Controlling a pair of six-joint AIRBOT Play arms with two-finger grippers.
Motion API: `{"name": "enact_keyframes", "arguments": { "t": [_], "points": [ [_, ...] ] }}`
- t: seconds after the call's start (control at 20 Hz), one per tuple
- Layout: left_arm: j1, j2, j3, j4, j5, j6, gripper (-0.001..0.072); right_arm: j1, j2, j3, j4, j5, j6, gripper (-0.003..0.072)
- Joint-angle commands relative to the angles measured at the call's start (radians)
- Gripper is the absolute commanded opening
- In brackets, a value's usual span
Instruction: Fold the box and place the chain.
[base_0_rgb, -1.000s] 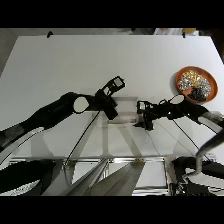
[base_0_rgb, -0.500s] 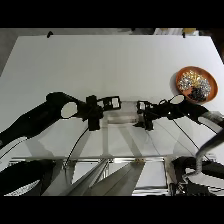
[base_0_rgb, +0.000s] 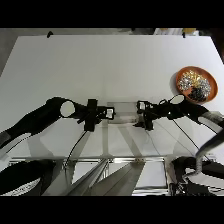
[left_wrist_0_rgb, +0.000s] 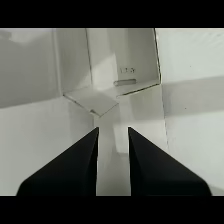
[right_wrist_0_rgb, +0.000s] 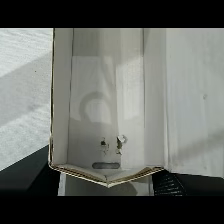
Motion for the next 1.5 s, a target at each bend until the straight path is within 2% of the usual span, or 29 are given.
{"name": "enact_keyframes", "arguments": {
  "t": [0.0,0.3,0.55,0.85,1.25,1.4,1.45],
  "points": [
    [0.010,-0.067,-0.005,-0.126,0.054,0.150,0.0212,0.000,0.000,0.001,0.000,0.000,0.000,0.0397],
    [0.010,-0.102,-0.005,-0.158,0.089,0.155,0.0212,0.000,0.000,0.001,0.000,0.000,0.000,0.0397],
    [-0.004,-0.102,-0.005,-0.258,0.089,0.156,0.0206,0.000,0.000,0.001,0.000,0.000,0.000,0.0397],
    [-0.014,-0.102,-0.005,-0.264,0.090,0.156,0.0202,0.000,0.000,0.001,0.000,0.000,0.000,0.0397],
    [-0.044,-0.122,-0.005,-0.313,0.152,0.153,0.0203,0.000,0.000,0.001,0.000,0.000,0.000,0.0397],
    [-0.044,-0.126,-0.005,-0.317,0.148,0.141,0.0218,0.000,0.000,0.001,0.000,0.000,0.000,0.0397],
    [-0.044,-0.126,-0.005,-0.316,0.148,0.141,0.0283,0.000,0.000,0.001,0.000,0.000,0.000,0.0397]
  ]
}}
